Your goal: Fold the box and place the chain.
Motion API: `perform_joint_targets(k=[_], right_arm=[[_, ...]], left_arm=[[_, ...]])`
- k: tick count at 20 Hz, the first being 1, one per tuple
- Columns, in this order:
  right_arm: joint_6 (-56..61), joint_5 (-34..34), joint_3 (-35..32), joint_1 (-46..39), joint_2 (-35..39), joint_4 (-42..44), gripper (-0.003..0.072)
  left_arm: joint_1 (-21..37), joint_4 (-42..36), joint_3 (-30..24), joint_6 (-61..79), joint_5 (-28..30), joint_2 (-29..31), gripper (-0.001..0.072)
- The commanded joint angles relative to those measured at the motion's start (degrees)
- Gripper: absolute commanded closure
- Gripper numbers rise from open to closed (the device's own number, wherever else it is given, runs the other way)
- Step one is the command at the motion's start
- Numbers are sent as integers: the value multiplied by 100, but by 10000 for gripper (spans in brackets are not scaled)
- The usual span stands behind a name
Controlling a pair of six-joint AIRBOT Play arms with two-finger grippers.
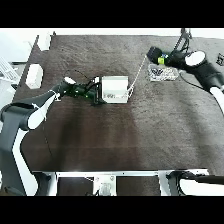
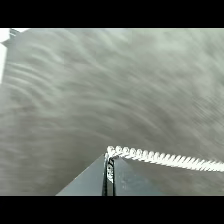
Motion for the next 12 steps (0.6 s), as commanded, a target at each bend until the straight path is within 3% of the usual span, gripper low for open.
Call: perform_joint_targets(k=[1, 7, 12], right_arm=[[267, 59, 4, 323, 914, -363, 686], [269, 50, 7, 756, 1939, -378, 686], [267, -11, 4, 1231, 2162, -378, 686]], left_arm=[[2, 0, 0, 2, 0, -4, 361], [2, 2, 0, 0, 0, -4, 361], [2, 0, 0, 2, 0, -4, 361]])
